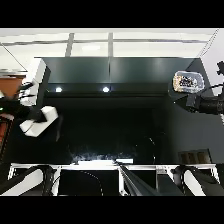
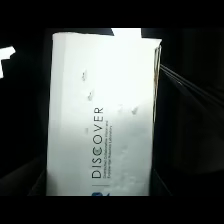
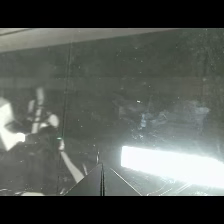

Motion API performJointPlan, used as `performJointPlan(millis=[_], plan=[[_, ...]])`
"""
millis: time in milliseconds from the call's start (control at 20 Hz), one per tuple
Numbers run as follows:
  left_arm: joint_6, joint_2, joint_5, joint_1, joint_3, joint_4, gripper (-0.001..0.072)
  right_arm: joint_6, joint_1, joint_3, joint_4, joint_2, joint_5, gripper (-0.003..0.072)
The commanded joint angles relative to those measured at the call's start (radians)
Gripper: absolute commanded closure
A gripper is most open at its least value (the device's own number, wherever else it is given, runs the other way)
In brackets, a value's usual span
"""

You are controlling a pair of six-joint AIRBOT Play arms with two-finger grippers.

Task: Fold the box and place the chain.

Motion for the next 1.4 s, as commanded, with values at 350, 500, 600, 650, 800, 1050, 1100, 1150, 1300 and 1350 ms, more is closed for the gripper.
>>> performJointPlan(millis=[350,500,600,650,800,1050,1100,1150,1300,1350], plan=[[0.134,0.018,0.339,0.313,-0.008,0.050,0.0395,-0.003,0.002,0.001,0.003,0.001,-0.021,0.0670],[0.187,-0.001,0.479,0.312,-0.007,-0.001,0.0395,0.004,0.002,0.001,0.002,0.001,-0.023,0.0670],[0.305,-0.031,0.483,0.312,-0.007,-0.126,0.0396,0.004,0.002,0.001,0.001,0.001,-0.038,0.0670],[0.360,-0.048,0.472,0.312,-0.007,-0.190,0.0396,0.004,0.002,0.001,0.001,0.001,-0.046,0.0670],[0.397,-0.093,0.477,0.312,-0.007,-0.237,0.0396,0.007,0.002,0.001,0.002,0.001,-0.039,0.0670],[0.397,-0.127,0.531,0.312,-0.007,-0.237,0.0384,0.008,0.002,0.001,0.002,0.001,-0.024,0.0670],[0.397,-0.132,0.542,0.312,-0.007,-0.236,0.0131,0.013,0.002,0.001,0.002,0.001,-0.024,0.0670],[0.394,-0.133,0.557,0.309,-0.007,-0.234,-0.0011,0.024,0.002,0.001,0.002,0.001,-0.024,0.0670],[0.393,-0.098,0.520,0.309,0.014,-0.225,-0.0011,0.033,0.002,0.001,0.002,0.001,-0.020,0.0671],[0.393,-0.079,0.494,0.308,0.027,-0.225,-0.0011,0.027,0.004,0.001,0.001,0.001,-0.020,0.0670]])
